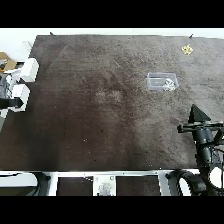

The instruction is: Fold the box and place the chain.

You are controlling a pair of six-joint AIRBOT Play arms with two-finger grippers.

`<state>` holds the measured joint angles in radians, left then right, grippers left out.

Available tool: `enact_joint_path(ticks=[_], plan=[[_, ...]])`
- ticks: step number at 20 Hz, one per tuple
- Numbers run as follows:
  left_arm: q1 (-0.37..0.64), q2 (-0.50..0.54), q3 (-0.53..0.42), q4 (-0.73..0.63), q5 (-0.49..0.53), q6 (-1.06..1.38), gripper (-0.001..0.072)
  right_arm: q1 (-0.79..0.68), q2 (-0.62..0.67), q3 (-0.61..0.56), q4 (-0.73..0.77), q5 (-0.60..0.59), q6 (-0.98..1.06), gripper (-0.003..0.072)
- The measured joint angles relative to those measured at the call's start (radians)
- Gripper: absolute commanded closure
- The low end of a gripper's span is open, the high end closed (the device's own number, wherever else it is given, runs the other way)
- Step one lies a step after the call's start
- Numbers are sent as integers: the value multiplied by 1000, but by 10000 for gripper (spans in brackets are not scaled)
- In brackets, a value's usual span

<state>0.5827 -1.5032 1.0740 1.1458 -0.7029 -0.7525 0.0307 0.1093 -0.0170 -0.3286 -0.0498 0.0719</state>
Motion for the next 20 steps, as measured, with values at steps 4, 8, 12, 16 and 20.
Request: enact_joint_path(ticks=[4, 8, 12, 16, 20], plan=[[1, 37, 124, 0, -115, -24, -11, 0, 0, 0, 0, -3, 0, 684], [1, 155, 246, -75, -155, -60, 58, 0, 0, 0, 0, -3, 0, 684], [1, 317, 316, -288, -172, -10, 698, 0, 0, 0, 0, -3, 0, 684], [-2, 448, 328, -476, -181, 47, 703, 0, 0, 0, 0, -3, 0, 684], [-3, 580, 235, -613, -95, 101, 704, 0, 0, 0, 0, -3, 0, 684]])
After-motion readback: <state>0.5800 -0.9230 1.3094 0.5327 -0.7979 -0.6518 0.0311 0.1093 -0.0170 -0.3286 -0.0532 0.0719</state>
